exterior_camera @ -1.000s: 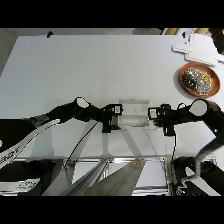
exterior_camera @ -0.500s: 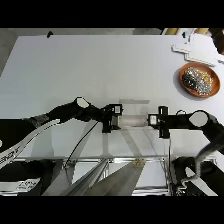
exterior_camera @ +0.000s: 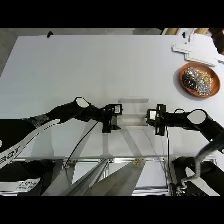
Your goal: Fold the box and place the chain.
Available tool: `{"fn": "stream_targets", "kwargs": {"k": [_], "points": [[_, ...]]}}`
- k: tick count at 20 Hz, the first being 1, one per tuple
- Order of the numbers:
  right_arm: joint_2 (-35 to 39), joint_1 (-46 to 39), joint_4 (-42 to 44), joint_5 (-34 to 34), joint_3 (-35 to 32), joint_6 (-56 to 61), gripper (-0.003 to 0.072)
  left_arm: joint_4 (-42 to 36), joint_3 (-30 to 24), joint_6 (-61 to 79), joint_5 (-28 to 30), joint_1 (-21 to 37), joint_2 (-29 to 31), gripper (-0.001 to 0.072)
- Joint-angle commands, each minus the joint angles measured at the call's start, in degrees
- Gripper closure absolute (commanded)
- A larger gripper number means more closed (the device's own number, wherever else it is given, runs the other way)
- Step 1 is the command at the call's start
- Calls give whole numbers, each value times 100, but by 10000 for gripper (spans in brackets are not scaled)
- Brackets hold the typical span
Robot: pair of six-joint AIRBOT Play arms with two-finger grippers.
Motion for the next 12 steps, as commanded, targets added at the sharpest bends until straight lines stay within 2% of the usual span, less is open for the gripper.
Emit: {"fn": "stream_targets", "kwargs": {"k": [1, 4, 5, 6, 7, 10, 12], "points": [[-223, 55, 511, 120, -4, -149, 512, 2, 4, 9, 4, 2, 2, 399], [-549, 350, 669, 92, -4, -398, 501, 2, 4, 9, 4, 2, 2, 399], [-629, 385, 671, 55, -4, -396, 422, 2, 4, 9, 4, 2, 2, 399], [-667, 382, 669, -9, -4, -387, 290, 2, 4, 9, 4, 2, 2, 399], [-654, 337, 656, -63, -2, -343, 248, 2, 4, 9, 4, 2, 2, 399], [-396, 11, 562, -28, -4, -26, 249, 2, 4, 11, 4, 2, 2, 399], [9, -240, 136, 66, -4, 387, 250, 2, 4, 9, 4, 2, 2, 399]]}}
